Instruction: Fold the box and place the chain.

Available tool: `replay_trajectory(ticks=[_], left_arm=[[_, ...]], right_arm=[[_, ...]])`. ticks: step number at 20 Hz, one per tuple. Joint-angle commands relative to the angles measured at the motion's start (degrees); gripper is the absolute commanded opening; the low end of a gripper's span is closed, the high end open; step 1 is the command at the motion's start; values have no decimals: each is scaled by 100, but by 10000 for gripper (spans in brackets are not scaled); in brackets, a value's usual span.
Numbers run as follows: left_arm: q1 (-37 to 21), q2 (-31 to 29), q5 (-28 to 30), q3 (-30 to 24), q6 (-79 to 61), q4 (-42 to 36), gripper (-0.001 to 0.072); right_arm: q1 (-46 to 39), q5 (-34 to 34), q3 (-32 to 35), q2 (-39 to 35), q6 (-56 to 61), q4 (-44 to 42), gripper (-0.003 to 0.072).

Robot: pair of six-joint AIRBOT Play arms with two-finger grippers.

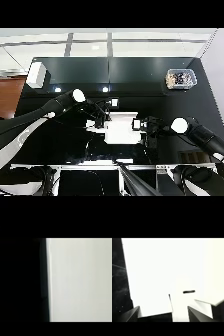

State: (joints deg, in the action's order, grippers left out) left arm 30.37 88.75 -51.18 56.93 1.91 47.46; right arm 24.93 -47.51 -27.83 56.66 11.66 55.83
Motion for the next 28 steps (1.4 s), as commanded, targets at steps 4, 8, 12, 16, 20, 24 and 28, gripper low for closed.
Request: replay_trajectory(ticks=[4,8,12,16,20,24,28], left_arm=[[4,4,-31,-4,-2,26,29],[4,4,-31,-4,-4,28,29],[4,4,-31,-4,-4,28,29],[4,4,-31,-4,-4,24,29],[4,4,-28,-4,-4,26,29],[4,4,-31,-4,-4,24,29],[4,4,-31,-4,-2,26,29]], right_arm=[[127,-308,0,50,-210,98,711],[129,-549,2,35,-210,-85,711],[133,-151,7,46,-212,-225,711],[247,315,9,168,-212,-348,711],[391,730,-9,407,-210,-389,710],[66,407,-400,356,-210,-330,710],[-216,284,-798,319,-214,-361,710]])
